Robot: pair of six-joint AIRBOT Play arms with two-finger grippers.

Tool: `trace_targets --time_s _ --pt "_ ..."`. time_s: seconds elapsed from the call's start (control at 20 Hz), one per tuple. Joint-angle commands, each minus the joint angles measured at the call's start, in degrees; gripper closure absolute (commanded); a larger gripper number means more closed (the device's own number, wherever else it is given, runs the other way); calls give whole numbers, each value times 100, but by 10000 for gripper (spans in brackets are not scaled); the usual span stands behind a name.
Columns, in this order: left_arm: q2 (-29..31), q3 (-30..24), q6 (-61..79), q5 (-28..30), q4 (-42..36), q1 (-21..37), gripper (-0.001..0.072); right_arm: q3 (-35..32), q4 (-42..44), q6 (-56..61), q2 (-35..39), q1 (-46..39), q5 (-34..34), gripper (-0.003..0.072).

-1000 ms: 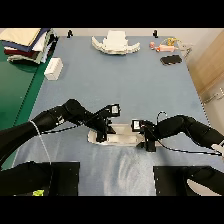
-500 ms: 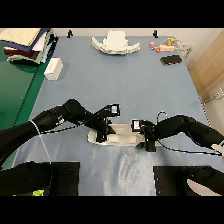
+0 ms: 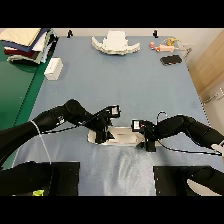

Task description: Fold the box.

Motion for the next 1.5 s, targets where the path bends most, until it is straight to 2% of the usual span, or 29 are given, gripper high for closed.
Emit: trace_targets --time_s 0.0,0.15,0.25,0.35,0.45,0.5,0.6,0.7,0.9,1.0,1.1,1.3,1.45 --pt "181 17 -391 15 275 11 316 4 2 2 4 2 0 187" --pt "675 31 -1873 -46 1296 131 316 4 2 2 4 2 2 187" --pt "994 31 -3154 -444 1989 319 327 4 2 2 4 2 2 188" --pt "1222 31 -4214 -1113 2393 511 693 4 2 2 4 2 2 187" --pt "1309 28 -5025 -1659 2120 529 696 4 2 0 4 2 2 187" --pt "1296 28 -5305 -1803 1569 459 696 4 2 2 4 2 2 188" --pt "1228 46 -5362 -1602 411 142 696 4 2 2 4 2 0 187" --pt "1082 199 -5471 -1082 -173 -188 696 4 2 0 4 2 2 188" --pt "601 588 -5882 -195 -201 -310 696 4 2 2 4 2 2 187" --pt "382 634 -6146 437 -177 -310 696 4 2 2 4 2 2 188" --pt "125 636 -6461 817 -70 -282 696 4 2 2 4 2 2 187" --pt "-431 638 -7442 833 688 -275 696 4 2 2 4 2 2 187" --pt "-730 636 -7652 828 833 -275 696 4 2 2 4 2 2 188"
